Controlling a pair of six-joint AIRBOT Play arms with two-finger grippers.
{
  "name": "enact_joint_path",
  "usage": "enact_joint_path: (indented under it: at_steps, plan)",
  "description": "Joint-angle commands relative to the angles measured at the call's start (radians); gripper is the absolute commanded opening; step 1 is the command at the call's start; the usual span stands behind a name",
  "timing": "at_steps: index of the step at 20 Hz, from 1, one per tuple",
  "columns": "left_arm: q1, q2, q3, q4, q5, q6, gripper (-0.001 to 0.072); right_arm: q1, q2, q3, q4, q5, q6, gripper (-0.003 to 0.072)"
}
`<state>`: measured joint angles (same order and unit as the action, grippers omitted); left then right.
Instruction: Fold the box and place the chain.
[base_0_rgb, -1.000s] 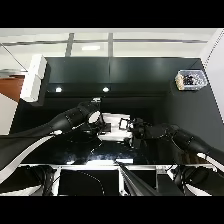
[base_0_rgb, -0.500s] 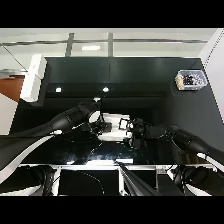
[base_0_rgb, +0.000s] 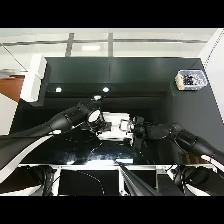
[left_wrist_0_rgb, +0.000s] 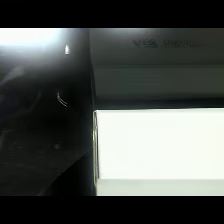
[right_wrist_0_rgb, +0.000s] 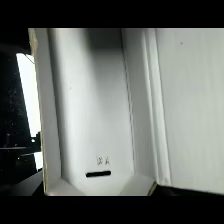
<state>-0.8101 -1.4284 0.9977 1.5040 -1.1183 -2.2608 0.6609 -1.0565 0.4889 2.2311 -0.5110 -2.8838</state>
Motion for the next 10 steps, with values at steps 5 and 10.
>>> enact_joint_path:
  at_steps: [5, 10]
  plan:
    - [0.017, 0.015, -0.034, 0.053, 0.026, 0.002, 0.0029, 0.000, 0.037, 0.016, -0.162, -0.117, 0.003, 0.0703]
    - [0.018, 0.015, -0.039, 0.051, 0.031, 0.002, 0.0029, 0.001, -0.005, 0.016, -0.061, -0.023, -0.001, 0.0636]
